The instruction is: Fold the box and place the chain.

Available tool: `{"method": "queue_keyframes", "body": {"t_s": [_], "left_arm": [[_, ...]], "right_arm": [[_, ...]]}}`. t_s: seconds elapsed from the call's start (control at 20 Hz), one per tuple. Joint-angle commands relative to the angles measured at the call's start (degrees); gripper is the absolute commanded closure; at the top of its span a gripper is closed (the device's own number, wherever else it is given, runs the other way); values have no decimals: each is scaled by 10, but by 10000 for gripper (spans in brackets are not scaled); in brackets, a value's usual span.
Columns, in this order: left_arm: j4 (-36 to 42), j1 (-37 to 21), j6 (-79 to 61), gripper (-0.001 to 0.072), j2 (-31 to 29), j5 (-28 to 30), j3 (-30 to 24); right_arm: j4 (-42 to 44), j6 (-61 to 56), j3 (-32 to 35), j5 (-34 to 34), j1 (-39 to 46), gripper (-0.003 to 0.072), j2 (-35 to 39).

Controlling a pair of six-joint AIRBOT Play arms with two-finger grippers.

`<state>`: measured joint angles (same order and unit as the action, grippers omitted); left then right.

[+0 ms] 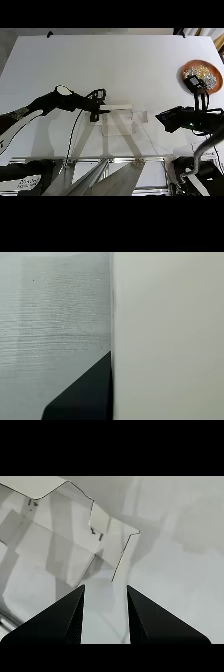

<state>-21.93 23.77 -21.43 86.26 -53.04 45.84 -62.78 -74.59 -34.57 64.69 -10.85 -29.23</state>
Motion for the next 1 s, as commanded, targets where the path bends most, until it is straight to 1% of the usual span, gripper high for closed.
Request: {"method": "queue_keyframes", "body": {"t_s": [0.0,0.15,0.3,0.95], "left_arm": [[1,7,22,704,0,2,0],[-36,28,37,704,0,20,0],[-39,43,80,705,0,38,0],[-50,43,73,703,1,42,0]], "right_arm": [[0,0,-1,-1,0,384,0],[0,0,0,-5,0,384,0],[0,0,0,-6,0,384,0],[-4,0,0,-7,0,384,0]]}}
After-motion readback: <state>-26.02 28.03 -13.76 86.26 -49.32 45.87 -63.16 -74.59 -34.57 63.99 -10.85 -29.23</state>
